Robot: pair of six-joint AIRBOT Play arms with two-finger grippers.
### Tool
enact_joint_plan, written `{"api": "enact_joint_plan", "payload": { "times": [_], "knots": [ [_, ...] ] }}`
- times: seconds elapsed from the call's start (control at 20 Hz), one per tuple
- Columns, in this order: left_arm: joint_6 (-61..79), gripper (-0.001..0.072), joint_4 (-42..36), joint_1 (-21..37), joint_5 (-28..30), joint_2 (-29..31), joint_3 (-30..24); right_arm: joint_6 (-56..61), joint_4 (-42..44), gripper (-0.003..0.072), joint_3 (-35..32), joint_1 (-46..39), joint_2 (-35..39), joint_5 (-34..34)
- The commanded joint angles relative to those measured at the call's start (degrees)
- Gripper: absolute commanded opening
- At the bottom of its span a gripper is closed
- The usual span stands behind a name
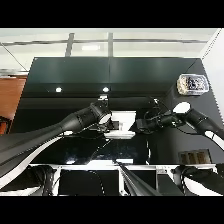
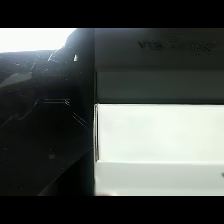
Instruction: Fold the box and place the chain.
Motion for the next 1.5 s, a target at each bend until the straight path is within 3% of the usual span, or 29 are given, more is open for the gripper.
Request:
{"api": "enact_joint_plan", "payload": {
  "times": [0.0, 0.6, 0.65, 1.45],
  "knots": [
    [0.0, 0.0027, 0.0, 0.0, 0.1, 0.0, 0.0, 13.8, -11.7, 0.0467, 4.3, 5.7, 0.0, -4.5],
    [0.0, 0.0027, 0.0, 0.0, 0.1, 0.0, 0.0, 44.7, -43.6, 0.0428, 14.0, 20.3, -0.2, -4.2],
    [0.0, 0.0027, 0.0, 0.0, 0.1, 0.0, 0.0, 47.5, -46.0, 0.0337, 14.4, 21.3, -0.3, -3.7],
    [0.0, 0.0027, 0.0, 0.0, 0.1, 0.0, 0.0, 57.6, -48.8, 0.0308, 14.9, 25.9, -5.7, -1.1]
  ]
}}
